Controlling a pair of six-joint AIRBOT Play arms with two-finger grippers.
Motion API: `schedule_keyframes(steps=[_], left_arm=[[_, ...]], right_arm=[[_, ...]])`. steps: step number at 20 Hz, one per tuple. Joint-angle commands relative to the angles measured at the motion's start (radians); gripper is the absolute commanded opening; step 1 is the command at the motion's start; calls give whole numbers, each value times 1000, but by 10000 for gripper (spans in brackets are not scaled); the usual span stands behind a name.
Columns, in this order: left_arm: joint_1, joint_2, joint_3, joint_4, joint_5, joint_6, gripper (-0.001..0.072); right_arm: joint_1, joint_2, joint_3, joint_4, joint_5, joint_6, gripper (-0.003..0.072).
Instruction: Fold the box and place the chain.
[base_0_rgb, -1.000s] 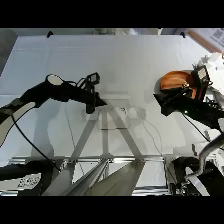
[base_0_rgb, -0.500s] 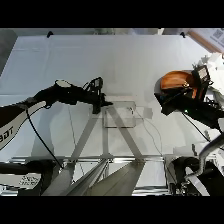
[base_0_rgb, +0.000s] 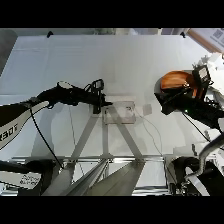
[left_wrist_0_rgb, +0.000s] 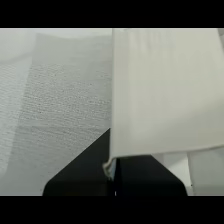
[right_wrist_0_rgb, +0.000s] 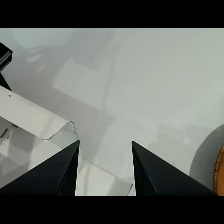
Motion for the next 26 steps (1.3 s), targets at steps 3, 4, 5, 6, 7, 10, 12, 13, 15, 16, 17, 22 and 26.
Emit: schedule_keyframes(steps=[3, 4, 5, 6, 7, 10, 12, 13, 15, 16, 17, 22, 26], left_arm=[[-1, -5, -1, 2, 5, 2, 8], [-1, -5, -1, 2, 5, 2, 8], [-1, -5, -1, 2, 5, 2, 8], [-1, -5, -1, 2, 4, 2, 8], [-1, -5, -1, 2, 5, 2, 8], [-1, -5, -1, 2, 5, 2, 8], [-1, -5, -1, 2, 5, 2, 8], [-1, -5, -1, 2, 5, 2, 8], [-1, -5, -1, 2, 5, 2, 8], [-1, -5, -1, 2, 5, 2, 8], [-1, -5, -1, 2, 5, 2, 8], [-1, -5, -1, 2, 5, 2, 8], [-1, -5, -1, 2, 5, 2, 8]], right_arm=[[0, 0, 1, 0, -19, -5, 370], [0, 0, 1, 0, -6, -16, 371], [0, 0, 2, 0, 21, -67, 370], [1, 0, 1, 1, 56, -142, 370], [1, 0, 1, 2, 97, -221, 370], [1, 0, 1, 3, 203, -497, 374], [1, 0, 1, 3, 246, -660, 435], [1, -1, 1, 1, 261, -712, 437], [1, -13, 0, -2, 278, -768, 464], [1, -31, 0, -10, 284, -793, 479], [1, -61, 0, -28, 299, -825, 479], [1, -270, -1, -29, 331, -967, 520], [1, -445, -2, 58, 264, -1137, 690]])
